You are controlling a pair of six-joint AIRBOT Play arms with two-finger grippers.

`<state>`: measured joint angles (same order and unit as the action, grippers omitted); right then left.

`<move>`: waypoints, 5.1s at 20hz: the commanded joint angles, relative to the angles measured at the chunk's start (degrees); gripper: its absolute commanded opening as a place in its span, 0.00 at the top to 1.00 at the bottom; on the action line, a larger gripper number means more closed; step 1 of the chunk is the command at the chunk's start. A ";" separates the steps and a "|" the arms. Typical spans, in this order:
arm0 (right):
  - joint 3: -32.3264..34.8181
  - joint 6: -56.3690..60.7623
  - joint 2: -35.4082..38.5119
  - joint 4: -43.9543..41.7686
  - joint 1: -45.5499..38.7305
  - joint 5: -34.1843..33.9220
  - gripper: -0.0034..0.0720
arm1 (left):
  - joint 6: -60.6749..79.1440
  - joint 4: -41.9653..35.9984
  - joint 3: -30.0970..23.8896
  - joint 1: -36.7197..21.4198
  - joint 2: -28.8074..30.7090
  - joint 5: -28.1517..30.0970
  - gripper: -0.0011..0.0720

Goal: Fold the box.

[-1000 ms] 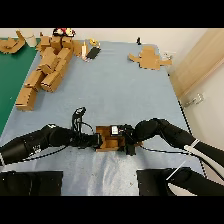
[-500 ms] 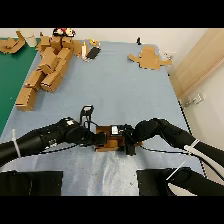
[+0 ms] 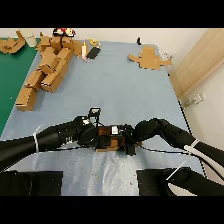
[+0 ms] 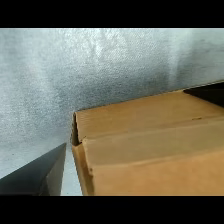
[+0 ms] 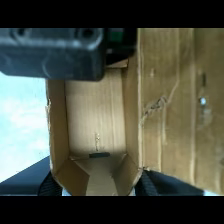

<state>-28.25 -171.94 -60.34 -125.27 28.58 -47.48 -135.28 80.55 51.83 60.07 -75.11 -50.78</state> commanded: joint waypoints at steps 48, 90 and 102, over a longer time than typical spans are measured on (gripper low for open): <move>0.00 0.02 0.04 -0.02 0.02 0.02 0.25 | -5.03 -0.57 1.73 0.24 -2.34 -2.25 0.97; 0.00 0.02 0.04 -0.02 0.02 0.02 0.25 | 26.82 -9.79 -6.86 -16.61 16.02 -16.74 0.97; 0.00 0.02 0.04 0.00 0.02 0.02 0.25 | 89.79 -17.35 -15.08 -21.84 22.01 5.03 0.97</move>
<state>-28.25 -171.92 -60.34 -125.27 28.58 -47.48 -57.63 64.31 38.24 37.34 -53.78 -54.13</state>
